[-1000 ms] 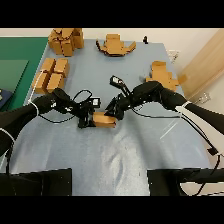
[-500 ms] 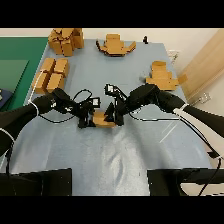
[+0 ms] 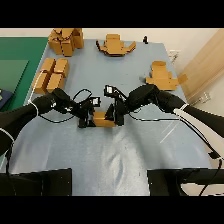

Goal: Fold the box.

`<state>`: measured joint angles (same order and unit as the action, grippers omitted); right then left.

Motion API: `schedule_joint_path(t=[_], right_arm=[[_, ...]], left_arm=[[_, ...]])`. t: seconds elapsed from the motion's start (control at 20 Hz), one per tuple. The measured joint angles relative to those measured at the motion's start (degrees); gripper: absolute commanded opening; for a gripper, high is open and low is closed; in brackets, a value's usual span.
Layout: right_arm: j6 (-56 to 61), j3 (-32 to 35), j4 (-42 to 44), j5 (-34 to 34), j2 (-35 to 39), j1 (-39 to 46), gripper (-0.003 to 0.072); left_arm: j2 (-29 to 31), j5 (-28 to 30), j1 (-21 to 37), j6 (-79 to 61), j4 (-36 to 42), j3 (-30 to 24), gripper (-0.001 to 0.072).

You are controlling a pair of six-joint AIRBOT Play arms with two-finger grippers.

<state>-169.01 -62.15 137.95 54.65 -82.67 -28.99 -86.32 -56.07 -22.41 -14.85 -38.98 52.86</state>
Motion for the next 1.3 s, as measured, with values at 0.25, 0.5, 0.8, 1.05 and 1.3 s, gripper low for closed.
schedule_joint_path(t=[0.25,0.5,0.8,1.05,1.3], right_arm=[[0.1,0.0,-0.2,-0.7,1.5,-0.3,0.0053],[0.0,0.0,-0.2,-0.2,1.1,-0.3,0.0054],[1.2,0.0,-0.9,1.2,-1.7,-0.4,0.0327],[4.1,0.0,-0.9,2.8,-1.2,-0.3,0.0220],[4.9,0.0,0.7,3.7,0.6,-0.3,0.0006]], left_arm=[[0.0,0.0,0.0,-0.1,0.0,0.0,0.0022],[0.0,0.0,0.0,-0.1,0.0,0.0,0.0022],[0.0,-0.2,0.0,-0.1,0.0,0.0,0.0022],[0.0,-0.3,0.0,-0.1,0.0,0.0,0.0022],[0.0,-0.4,0.0,-0.1,0.0,0.0,0.0021]])
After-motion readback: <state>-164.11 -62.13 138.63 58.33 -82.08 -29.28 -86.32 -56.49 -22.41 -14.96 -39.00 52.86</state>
